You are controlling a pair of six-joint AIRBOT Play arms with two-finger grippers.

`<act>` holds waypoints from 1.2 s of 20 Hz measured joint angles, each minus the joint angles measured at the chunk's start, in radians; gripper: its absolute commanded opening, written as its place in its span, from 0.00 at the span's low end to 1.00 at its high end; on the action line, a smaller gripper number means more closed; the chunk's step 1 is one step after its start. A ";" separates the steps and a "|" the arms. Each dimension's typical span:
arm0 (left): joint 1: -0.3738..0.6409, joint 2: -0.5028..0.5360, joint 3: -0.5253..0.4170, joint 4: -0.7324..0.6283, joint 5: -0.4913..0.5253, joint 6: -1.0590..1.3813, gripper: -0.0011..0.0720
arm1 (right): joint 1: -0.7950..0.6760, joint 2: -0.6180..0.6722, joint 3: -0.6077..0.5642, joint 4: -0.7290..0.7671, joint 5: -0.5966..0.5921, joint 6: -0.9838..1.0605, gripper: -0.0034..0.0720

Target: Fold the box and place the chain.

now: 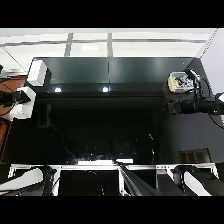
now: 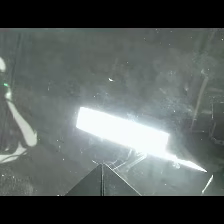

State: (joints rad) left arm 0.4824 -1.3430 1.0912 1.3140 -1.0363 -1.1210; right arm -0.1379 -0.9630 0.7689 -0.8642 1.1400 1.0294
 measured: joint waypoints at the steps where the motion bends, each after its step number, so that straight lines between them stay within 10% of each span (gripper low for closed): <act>1: 0.002 -0.043 0.030 -0.006 0.014 0.013 0.47 | 0.000 0.000 0.000 0.003 -0.004 0.002 0.06; 6: -0.033 -0.252 0.201 -0.012 0.039 0.042 0.52 | 0.000 0.000 0.000 0.025 -0.028 0.012 0.06; 9: -0.060 -0.332 0.291 -0.005 0.039 0.042 0.99 | 0.000 0.000 0.000 0.031 -0.034 0.013 0.06; 13: -0.104 -0.371 0.452 0.082 -0.007 -0.032 0.98 | 0.000 0.000 0.000 0.035 -0.036 0.015 0.06; 14: -0.114 -0.375 0.507 0.106 -0.037 -0.057 0.87 | 0.000 0.000 0.000 0.035 -0.038 0.015 0.06; 16: -0.131 -0.374 0.626 0.135 -0.116 -0.146 0.20 | 0.002 0.000 0.000 0.036 -0.042 0.014 0.06; 17: -0.139 -0.365 0.681 0.137 -0.153 -0.200 0.04 | 0.005 0.000 0.000 0.036 -0.043 0.012 0.06; 21: -0.214 -0.256 0.753 0.071 -0.269 -0.301 0.04 | 0.047 0.000 0.000 0.035 -0.047 0.000 0.06; 24: -0.351 -0.055 0.565 0.047 -0.193 -0.312 0.04 | 0.101 0.000 -0.011 0.028 -0.064 -0.003 0.06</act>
State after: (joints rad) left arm 0.1310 -1.3979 1.6562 1.3609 -1.2297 -1.4334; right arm -0.0368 -0.9630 0.7578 -0.8364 1.0756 1.0264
